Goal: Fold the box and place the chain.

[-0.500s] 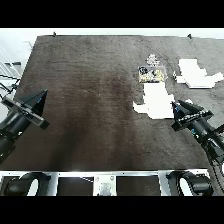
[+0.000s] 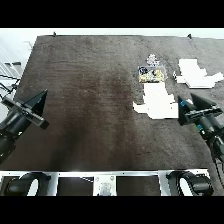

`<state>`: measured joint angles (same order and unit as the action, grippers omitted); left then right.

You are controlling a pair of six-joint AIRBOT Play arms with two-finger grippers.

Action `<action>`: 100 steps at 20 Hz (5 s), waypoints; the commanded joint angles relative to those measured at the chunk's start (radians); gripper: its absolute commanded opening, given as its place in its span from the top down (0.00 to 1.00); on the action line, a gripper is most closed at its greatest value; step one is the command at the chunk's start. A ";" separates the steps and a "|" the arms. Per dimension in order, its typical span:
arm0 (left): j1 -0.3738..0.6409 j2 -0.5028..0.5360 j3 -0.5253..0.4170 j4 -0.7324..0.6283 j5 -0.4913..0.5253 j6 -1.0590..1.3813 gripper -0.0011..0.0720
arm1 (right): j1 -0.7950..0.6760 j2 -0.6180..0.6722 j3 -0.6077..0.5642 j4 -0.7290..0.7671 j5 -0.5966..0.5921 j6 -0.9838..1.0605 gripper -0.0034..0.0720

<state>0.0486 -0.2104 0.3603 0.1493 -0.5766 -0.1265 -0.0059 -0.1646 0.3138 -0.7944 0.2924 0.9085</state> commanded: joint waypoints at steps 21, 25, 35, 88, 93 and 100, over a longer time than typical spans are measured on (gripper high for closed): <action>0.001 0.000 0.000 0.000 0.000 0.000 0.96 | -0.745 -1.491 1.233 -0.138 1.153 0.026 0.12; 0.001 0.000 0.000 0.000 0.001 0.000 0.96 | -0.716 -1.593 1.247 -0.166 1.163 0.025 0.12; 0.001 0.000 0.000 0.000 0.000 0.000 0.96 | -0.639 -1.722 1.222 -0.168 1.201 -0.009 0.13; -0.063 -1.007 0.486 0.085 -0.096 0.097 0.03 | 0.002 -1.508 0.638 0.670 0.623 -0.498 0.95; -0.135 -1.259 0.782 0.153 -0.075 0.015 0.28 | 0.017 -1.509 0.637 0.682 0.615 -0.498 0.95; -0.135 -1.543 1.181 0.541 -0.385 -0.492 0.15 | 0.023 -1.508 0.592 0.740 0.594 -0.552 0.95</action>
<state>-0.0849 -1.6444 1.3918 0.5251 -0.8219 -0.3992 0.0124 -1.6733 0.9169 -0.0792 0.8921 0.3859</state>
